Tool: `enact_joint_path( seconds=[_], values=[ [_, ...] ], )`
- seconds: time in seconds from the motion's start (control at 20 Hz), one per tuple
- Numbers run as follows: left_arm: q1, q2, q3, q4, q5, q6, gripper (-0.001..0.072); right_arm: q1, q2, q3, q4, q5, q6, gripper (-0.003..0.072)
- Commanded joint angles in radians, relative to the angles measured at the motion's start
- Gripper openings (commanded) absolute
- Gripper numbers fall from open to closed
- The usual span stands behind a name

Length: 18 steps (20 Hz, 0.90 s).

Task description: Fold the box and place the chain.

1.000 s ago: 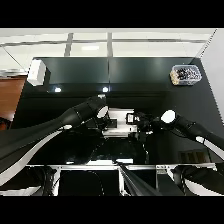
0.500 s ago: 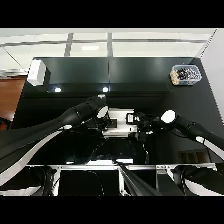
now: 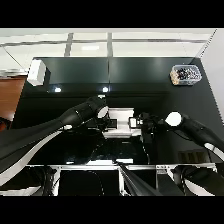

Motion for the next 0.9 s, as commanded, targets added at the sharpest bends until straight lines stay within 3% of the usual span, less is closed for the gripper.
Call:
enact_joint_path(
  seconds=[0.0,0.25,0.35,0.45,0.55,0.85],
  values=[
    [0.000,0.000,0.001,0.001,0.000,0.000,0.0024,-0.002,0.092,0.001,-0.116,0.014,0.067,0.0709],
    [0.000,0.000,0.001,0.001,0.000,0.000,0.0025,-0.008,0.097,0.000,-0.072,0.017,0.063,0.0674],
    [0.000,0.000,0.001,0.000,0.000,0.000,0.0025,-0.007,0.081,0.000,-0.035,0.020,0.032,0.0443],
    [0.000,0.000,0.001,0.001,0.000,0.000,0.0025,-0.007,0.057,0.000,0.017,0.022,0.002,0.0419],
    [0.000,0.000,0.001,0.000,0.000,0.000,0.0025,-0.007,0.036,0.000,0.032,0.028,0.002,0.0202],
    [0.000,0.000,0.001,0.001,0.003,0.000,0.0025,-0.007,-0.005,0.000,0.169,0.026,-0.019,0.0202]
  ],
)
